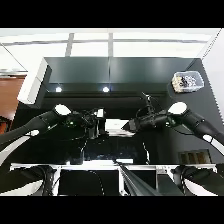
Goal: Fold the box and place the chain.
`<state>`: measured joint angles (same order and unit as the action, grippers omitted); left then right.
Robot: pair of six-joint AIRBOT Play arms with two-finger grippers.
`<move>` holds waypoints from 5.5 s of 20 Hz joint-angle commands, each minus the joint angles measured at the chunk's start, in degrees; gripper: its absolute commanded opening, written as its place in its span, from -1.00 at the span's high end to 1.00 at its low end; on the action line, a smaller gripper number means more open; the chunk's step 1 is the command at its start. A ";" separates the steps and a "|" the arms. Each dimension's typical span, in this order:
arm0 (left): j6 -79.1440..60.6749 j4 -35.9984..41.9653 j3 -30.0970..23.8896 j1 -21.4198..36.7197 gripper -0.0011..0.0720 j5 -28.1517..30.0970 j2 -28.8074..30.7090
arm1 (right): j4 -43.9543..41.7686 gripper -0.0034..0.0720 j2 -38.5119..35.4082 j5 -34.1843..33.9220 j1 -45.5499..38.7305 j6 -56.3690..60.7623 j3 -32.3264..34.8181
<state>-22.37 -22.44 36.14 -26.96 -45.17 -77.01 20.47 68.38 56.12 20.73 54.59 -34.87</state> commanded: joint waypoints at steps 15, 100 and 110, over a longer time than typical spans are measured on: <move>1.97 0.76 0.09 0.00 -0.26 0.76 0.07 | 10.51 0.86 -9.31 7.87 -5.20 7.06 -7.28; 95.17 -63.82 19.15 58.25 0.37 -30.05 7.41 | 41.97 0.86 -32.85 4.46 -24.52 27.21 -1.11; 70.25 -54.93 19.10 63.73 0.18 -10.01 5.75 | 40.68 0.86 -32.83 3.63 -24.52 27.32 -1.11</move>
<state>54.33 -80.36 55.29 36.25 -63.44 -70.94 61.91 35.59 59.94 -3.84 81.87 -36.03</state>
